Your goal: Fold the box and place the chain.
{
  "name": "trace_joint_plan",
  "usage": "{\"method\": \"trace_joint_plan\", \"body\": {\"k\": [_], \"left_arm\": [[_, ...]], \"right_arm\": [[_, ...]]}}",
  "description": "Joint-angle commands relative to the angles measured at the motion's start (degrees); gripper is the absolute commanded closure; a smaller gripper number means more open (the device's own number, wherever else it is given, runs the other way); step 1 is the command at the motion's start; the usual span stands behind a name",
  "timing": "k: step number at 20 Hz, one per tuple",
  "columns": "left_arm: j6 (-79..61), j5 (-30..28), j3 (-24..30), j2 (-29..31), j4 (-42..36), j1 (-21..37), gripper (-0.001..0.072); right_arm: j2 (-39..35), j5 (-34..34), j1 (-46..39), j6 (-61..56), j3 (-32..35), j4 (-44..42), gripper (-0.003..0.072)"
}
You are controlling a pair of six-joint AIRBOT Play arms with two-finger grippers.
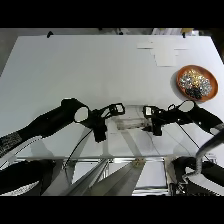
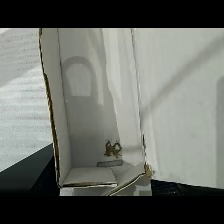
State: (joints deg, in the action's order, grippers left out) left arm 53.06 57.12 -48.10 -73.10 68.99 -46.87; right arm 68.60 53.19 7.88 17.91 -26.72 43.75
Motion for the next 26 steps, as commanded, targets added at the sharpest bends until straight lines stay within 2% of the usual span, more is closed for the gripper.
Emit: {"method": "trace_joint_plan", "body": {"k": [1, 2, 3, 15, 23, 25, 26], "left_arm": [[-13.2, -1.5, 0.9, 0.0, -0.1, 1.0, 0.0457], [-16.3, -3.2, 0.9, 0.0, -0.8, 1.2, 0.0371], [-18.6, -4.9, 0.9, -0.1, -1.3, 1.2, 0.036], [-30.4, -15.5, 1.1, -4.3, -4.7, 1.1, 0.0357], [-31.1, -14.2, 1.1, -5.3, -6.0, 0.5, 0.038], [-34.2, -12.7, 1.1, -5.3, -8.3, 0.0, 0.0402], [-35.4, -12.2, 1.1, -5.3, -9.8, 0.0, 0.0445]], "right_arm": [[0.0, 0.0, 0.0, 0.0, 0.0, 0.0, 0.0365], [0.0, 0.0, 0.0, 0.0, 0.0, 0.0, 0.0365], [0.0, 0.0, 0.0, 0.0, 0.0, 0.0, 0.0365], [0.0, 0.0, 0.0, 0.0, 0.0, 0.0, 0.0365], [0.0, 0.0, 0.0, 0.0, 0.0, 0.0, 0.0365], [0.0, 0.0, 0.0, 0.0, 0.0, 0.0, 0.0365], [0.0, 0.0, 0.0, 0.0, 0.0, 0.0, 0.0365]]}}
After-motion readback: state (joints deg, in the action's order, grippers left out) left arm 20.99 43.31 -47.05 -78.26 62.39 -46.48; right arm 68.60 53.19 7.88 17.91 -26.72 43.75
